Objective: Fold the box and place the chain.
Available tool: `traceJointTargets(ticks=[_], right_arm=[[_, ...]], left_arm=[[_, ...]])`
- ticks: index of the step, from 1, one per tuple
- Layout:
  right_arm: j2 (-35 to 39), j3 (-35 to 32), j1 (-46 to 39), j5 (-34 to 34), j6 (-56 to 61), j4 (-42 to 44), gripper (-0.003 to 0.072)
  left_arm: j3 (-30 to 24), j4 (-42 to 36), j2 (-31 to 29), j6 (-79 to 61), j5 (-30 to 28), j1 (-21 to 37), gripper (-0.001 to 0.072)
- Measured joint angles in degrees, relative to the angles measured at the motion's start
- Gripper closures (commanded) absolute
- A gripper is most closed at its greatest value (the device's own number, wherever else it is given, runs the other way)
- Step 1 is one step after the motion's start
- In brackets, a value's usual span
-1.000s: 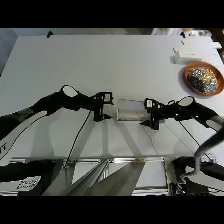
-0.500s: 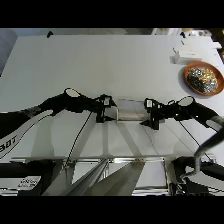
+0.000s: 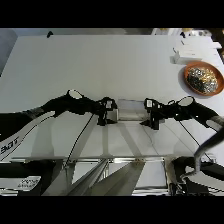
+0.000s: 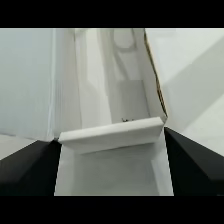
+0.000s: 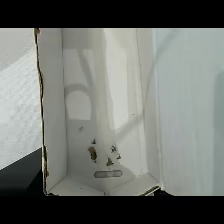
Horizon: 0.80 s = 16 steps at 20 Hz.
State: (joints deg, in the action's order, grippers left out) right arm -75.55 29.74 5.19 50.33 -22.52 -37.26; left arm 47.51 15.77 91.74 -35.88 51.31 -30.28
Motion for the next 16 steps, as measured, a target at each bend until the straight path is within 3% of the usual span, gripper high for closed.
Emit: traceJointTargets(ticks=[8,12,14,16], right_arm=[[0.0,0.0,0.0,0.0,0.1,0.0,0.0347],[0.0,0.0,0.0,0.0,0.0,-0.1,0.0347],[0.0,0.0,0.0,0.0,-0.2,-0.1,0.0347],[0.0,0.0,0.0,0.0,-0.2,-0.1,0.0347]], left_arm=[[0.1,-3.3,0.9,0.4,-0.7,-0.3,0.0011],[0.1,-3.8,1.0,0.3,-0.5,-1.1,0.0324],[0.1,-3.9,1.0,0.2,-0.8,-1.5,0.0603],[0.1,-4.0,1.0,0.1,-0.9,-1.7,0.0606]])
